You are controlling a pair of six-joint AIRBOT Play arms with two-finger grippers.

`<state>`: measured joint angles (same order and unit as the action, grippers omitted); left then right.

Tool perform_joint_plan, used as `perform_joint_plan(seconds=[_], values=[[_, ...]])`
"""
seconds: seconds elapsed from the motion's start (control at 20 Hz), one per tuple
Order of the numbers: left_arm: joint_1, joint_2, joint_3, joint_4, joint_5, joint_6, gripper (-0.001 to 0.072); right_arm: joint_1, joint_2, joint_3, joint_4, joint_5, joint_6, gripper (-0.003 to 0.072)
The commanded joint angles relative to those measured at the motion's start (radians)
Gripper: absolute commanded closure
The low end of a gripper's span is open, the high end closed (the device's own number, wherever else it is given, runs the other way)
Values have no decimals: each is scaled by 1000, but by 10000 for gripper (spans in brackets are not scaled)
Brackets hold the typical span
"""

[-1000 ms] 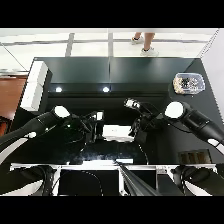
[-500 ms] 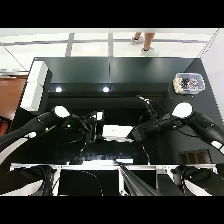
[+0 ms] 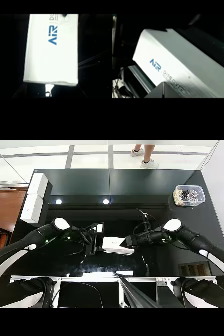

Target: Fold the box and place the chain.

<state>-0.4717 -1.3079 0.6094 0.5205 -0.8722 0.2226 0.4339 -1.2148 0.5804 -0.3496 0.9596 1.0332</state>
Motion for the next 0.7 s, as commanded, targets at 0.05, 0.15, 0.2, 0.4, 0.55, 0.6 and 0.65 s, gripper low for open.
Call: perform_joint_plan(seconds=[0.05, 0.15, 0.2, 0.4, 0.55, 0.6, 0.65], values=[[0, 0, 1, -2, -1, -1, 223, 3, -29, -2, -6, -33, 3, 678], [0, 0, 1, -2, -1, -1, 223, 3, -29, -2, -6, -38, 3, 678], [0, 0, 1, -2, -1, -1, 223, 3, -29, -2, -6, -39, 3, 678], [0, 0, 1, -2, -1, -1, 224, 2, -28, -1, -6, -39, 3, 678], [1, 1, 1, 1, -1, -2, 178, -24, -8, 21, -11, 34, -20, 678], [1, 3, 1, 14, -1, -2, 174, -51, 16, 43, -27, 92, -19, 678], [2, 11, 2, 31, -1, -3, 160, -86, 47, 64, -45, 147, -16, 677]])
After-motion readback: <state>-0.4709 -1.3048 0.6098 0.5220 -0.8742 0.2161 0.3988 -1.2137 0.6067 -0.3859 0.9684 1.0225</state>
